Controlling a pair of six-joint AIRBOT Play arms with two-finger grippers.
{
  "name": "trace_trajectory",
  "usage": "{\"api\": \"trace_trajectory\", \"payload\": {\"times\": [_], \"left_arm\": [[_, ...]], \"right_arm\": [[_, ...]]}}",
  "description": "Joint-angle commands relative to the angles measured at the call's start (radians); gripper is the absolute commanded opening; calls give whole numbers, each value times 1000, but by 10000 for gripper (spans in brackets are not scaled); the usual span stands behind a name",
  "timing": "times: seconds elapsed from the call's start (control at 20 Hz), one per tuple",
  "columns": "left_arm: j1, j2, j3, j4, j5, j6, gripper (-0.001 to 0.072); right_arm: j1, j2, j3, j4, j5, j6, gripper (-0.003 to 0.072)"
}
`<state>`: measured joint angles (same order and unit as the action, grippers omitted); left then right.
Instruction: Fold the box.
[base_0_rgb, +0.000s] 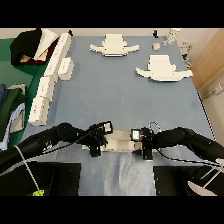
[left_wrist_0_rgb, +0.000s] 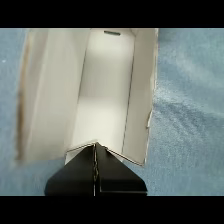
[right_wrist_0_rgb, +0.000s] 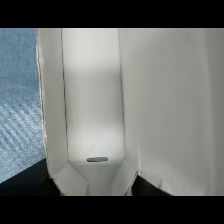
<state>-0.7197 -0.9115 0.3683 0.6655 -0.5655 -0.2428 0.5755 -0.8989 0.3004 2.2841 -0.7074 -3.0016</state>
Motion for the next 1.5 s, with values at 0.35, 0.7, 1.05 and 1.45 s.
{"api": "trace_trajectory", "payload": {"times": [0.35, 0.7, 1.05, 1.45], "left_arm": [[93, 352, 18, 455, -231, -1146, 13], [385, 395, 14, 587, -525, -1505, 14], [459, 280, -67, 350, -406, -1360, 13], [457, 175, -80, 48, -335, -1102, 13]], "right_arm": [[0, 1, 1, 0, 0, 0, 512], [0, 1, 0, 0, 0, 0, 512], [0, 1, 1, 0, 0, 0, 511], [0, 1, 0, 0, 0, 0, 511]]}}
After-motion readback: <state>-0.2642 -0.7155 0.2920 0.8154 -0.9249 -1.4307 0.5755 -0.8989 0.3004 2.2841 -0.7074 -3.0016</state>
